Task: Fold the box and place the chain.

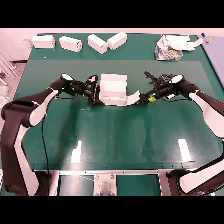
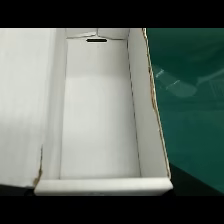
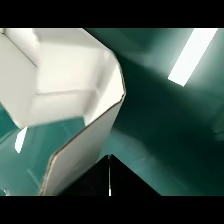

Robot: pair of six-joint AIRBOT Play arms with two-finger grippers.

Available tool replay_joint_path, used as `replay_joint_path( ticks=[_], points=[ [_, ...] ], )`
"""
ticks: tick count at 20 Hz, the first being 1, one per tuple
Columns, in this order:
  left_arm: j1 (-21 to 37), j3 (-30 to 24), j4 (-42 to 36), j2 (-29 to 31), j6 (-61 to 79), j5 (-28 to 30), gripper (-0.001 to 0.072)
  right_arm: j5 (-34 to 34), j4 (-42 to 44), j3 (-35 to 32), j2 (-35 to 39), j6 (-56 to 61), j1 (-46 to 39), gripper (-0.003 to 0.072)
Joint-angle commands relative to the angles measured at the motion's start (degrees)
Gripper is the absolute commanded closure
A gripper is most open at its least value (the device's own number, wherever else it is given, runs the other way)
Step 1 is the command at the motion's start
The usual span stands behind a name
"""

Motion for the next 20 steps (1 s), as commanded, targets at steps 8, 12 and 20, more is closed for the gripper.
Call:
replay_joint_path(
  ticks=[8, 12, 20],
  points=[
    [0.02, 0.07, 0.0, 0.02, 0.0, -0.02, 0.0363, 1.14, -0.79, 6.95, 0.15, 3.41, 5.46, 0.0675],
    [0.02, 0.07, 0.0, 0.02, 0.0, -0.02, 0.0363, 0.96, -2.21, 6.95, 1.73, 3.85, 5.92, 0.0675],
    [0.02, 0.07, 0.0, 0.02, 0.0, -0.11, 0.0363, -1.79, -4.02, 6.88, 2.36, 5.95, 6.43, 0.0511]
  ],
)
